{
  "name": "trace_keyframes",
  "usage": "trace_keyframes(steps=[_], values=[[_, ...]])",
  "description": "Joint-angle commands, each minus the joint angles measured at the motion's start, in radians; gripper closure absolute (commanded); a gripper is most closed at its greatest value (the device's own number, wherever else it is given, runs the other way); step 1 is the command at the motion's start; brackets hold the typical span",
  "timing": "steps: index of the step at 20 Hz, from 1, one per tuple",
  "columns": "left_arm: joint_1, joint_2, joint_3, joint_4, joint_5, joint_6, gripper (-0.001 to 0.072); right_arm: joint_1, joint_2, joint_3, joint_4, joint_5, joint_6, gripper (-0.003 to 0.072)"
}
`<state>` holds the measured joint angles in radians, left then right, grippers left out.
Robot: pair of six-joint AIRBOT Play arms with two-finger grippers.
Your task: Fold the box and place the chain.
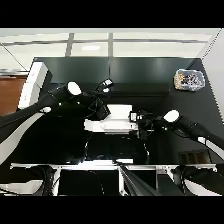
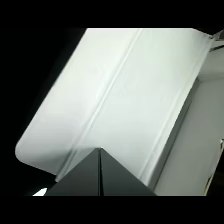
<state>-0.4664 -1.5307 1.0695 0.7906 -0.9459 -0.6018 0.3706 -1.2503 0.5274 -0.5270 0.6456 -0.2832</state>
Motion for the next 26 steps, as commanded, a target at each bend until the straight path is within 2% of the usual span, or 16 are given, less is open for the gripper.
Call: trace_keyframes(steps=[1,4,6,7,8,10,12,13,14,15,16,18,20,23,26], values=[[0.042,0.029,0.077,0.065,-0.063,-0.016,0.0684,0.000,0.000,0.001,0.002,0.001,0.000,0.0560],[0.142,0.152,0.106,0.104,-0.130,-0.064,0.0685,0.000,0.000,0.001,0.002,0.001,0.000,0.0560],[0.218,0.258,0.056,0.122,-0.159,-0.056,0.0686,0.000,0.000,0.001,0.001,0.001,0.000,0.0560],[0.261,0.310,-0.018,0.094,-0.105,-0.057,0.0686,0.000,0.000,0.001,0.001,0.001,0.000,0.0559],[0.304,0.356,-0.121,-0.006,-0.047,-0.028,0.0684,0.000,0.000,0.001,0.001,0.001,0.000,0.0559],[0.320,0.393,-0.298,-0.195,-0.067,0.246,0.0684,0.000,0.000,0.001,0.001,0.001,0.000,0.0559],[0.265,0.390,-0.396,-0.223,-0.099,0.573,0.0670,0.000,0.000,0.001,0.000,0.001,0.000,0.0559],[0.227,0.390,-0.421,-0.205,-0.068,0.683,0.0517,0.000,0.000,0.001,0.000,0.001,0.000,0.0559],[0.183,0.389,-0.429,-0.175,-0.002,0.718,0.0332,0.000,0.000,0.001,0.000,0.001,0.000,0.0558],[0.139,0.387,-0.426,-0.120,0.083,0.718,0.0091,0.000,0.000,0.001,0.001,0.001,0.000,0.0559],[0.104,0.382,-0.422,-0.060,0.154,0.695,-0.0001,0.000,0.000,0.001,0.002,0.001,0.000,0.0559],[0.050,0.348,-0.399,0.074,0.207,0.653,-0.0001,0.000,0.000,0.001,0.002,0.001,0.000,0.0559],[0.020,0.299,-0.376,0.125,0.207,0.651,0.0001,0.000,0.000,0.001,0.001,0.001,0.000,0.0559],[0.018,0.257,-0.368,0.047,0.249,0.652,0.0019,0.000,0.000,0.001,0.002,0.001,0.000,0.0559],[0.009,0.254,-0.367,0.030,0.162,0.655,0.0036,0.000,0.000,0.001,0.002,0.001,0.000,0.0559]])
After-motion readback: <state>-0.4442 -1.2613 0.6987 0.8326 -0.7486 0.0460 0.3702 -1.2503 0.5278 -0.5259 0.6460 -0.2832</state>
